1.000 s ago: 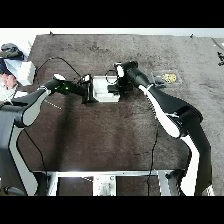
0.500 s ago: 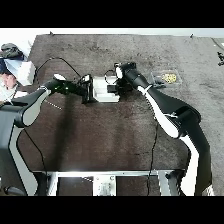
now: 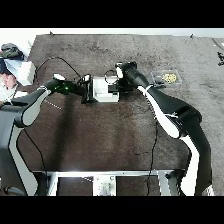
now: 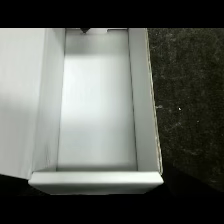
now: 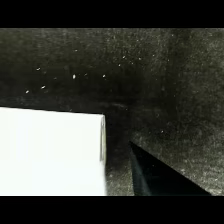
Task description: Fold the box and place the chain.
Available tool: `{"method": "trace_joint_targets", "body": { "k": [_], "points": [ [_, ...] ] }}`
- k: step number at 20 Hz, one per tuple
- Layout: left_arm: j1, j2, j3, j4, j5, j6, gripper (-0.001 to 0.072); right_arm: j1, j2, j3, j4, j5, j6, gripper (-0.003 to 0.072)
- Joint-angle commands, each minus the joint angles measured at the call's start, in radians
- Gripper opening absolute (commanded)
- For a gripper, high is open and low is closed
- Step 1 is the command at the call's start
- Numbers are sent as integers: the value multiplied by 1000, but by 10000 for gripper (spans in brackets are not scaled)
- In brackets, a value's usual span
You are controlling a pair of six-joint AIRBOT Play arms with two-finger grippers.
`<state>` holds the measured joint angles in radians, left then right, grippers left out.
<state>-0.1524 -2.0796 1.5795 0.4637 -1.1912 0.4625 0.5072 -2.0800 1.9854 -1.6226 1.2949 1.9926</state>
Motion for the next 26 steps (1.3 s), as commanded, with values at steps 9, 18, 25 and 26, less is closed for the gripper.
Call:
{"method": "trace_joint_targets", "body": {
  "k": [9, 18, 25, 26],
  "points": [
    [-1, 1, 1, 0, 2, -3, 323, -7, 175, 1, -2, 10, -166, 380],
    [-1, 1, 1, 0, 2, -3, 323, -238, 434, -84, -68, -153, -411, 378],
    [-1, 1, 1, 0, 2, -2, 323, -525, 320, -178, 79, -194, -503, 346],
    [0, 1, 1, 0, 2, -2, 324, -545, 284, -164, 122, -193, -536, 346]
  ]
}}
